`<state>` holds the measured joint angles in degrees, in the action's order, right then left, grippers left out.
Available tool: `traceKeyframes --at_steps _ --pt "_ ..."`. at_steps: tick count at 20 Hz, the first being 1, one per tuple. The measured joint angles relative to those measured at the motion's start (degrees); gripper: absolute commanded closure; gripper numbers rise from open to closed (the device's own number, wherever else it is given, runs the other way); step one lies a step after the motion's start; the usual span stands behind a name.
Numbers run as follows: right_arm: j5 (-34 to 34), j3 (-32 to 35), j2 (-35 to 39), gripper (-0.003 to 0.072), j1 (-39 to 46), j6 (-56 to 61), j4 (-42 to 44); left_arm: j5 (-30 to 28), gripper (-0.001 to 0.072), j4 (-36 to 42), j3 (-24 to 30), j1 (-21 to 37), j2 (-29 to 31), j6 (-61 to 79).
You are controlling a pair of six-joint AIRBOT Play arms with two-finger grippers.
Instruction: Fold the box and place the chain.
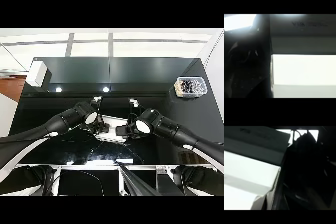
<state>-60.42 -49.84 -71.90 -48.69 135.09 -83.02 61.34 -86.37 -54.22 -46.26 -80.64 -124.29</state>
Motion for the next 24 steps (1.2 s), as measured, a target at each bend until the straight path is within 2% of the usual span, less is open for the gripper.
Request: traceKeyframes --at_steps 8,9,10,24 --pt "-1.44 -4.07 -4.68 0.0447 -0.31 9.40 -1.05 -0.24 0.0675 -0.13 0.00 0.00 0.00 0.02" --pt "-1.25 -4.85 -5.42 0.0500 -0.35 10.05 -0.87 -0.22 0.0675 -0.13 0.00 0.00 0.00 0.02" --pt "-1.33 -5.53 -6.19 0.0499 -0.37 10.69 -0.48 -0.20 0.0675 -0.13 0.00 0.00 0.00 0.02" --pt "-4.39 -7.34 -9.92 0.0504 -0.42 13.18 -1.16 -0.11 0.0674 -0.15 0.00 0.00 0.00 0.00"
